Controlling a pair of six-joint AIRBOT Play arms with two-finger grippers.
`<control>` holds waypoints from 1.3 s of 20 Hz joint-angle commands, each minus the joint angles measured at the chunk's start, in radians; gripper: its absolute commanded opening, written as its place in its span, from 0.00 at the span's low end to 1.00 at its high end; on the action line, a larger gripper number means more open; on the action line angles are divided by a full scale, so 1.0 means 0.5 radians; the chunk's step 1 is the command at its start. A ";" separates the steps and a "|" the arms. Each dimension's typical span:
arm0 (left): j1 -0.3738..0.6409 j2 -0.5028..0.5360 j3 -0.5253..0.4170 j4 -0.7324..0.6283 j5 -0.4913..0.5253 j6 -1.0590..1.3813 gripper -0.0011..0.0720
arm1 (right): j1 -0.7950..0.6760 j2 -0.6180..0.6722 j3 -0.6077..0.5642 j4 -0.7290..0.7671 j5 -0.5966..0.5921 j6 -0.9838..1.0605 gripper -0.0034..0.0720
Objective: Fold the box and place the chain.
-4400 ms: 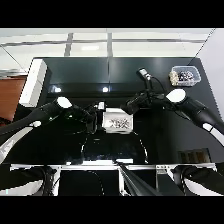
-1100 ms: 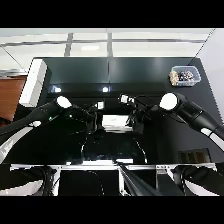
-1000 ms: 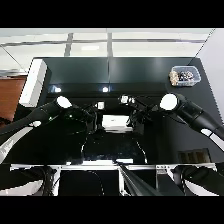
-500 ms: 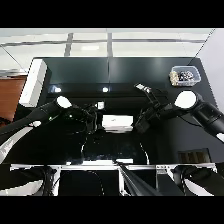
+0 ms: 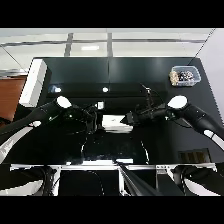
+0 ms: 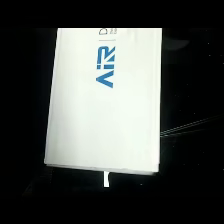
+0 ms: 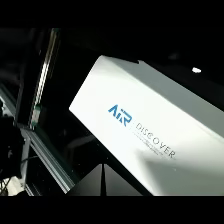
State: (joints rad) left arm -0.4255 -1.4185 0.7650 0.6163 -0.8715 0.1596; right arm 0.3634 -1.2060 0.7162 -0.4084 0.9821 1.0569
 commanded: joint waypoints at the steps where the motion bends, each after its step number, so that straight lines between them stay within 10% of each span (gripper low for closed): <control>1: 0.000 -0.001 -0.001 0.000 0.001 0.001 0.41 | 0.000 -0.114 -0.012 0.075 -0.046 0.018 0.06; 17: 0.001 -0.001 -0.001 0.000 -0.001 0.001 0.42 | -0.002 -0.266 -0.016 -0.069 -0.109 0.042 0.07; 24: 0.002 0.017 0.004 -0.014 0.053 -0.003 0.43 | -0.395 0.121 0.082 -0.081 0.448 -0.056 0.07; 26: 0.008 0.063 0.008 0.027 0.048 -0.067 0.72 | -0.610 0.336 0.082 -0.354 0.587 0.076 0.07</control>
State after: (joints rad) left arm -0.4244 -1.4063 0.7662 0.6209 -0.8536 0.1524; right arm 0.1791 -1.1584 0.7479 -0.4709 1.1351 1.0428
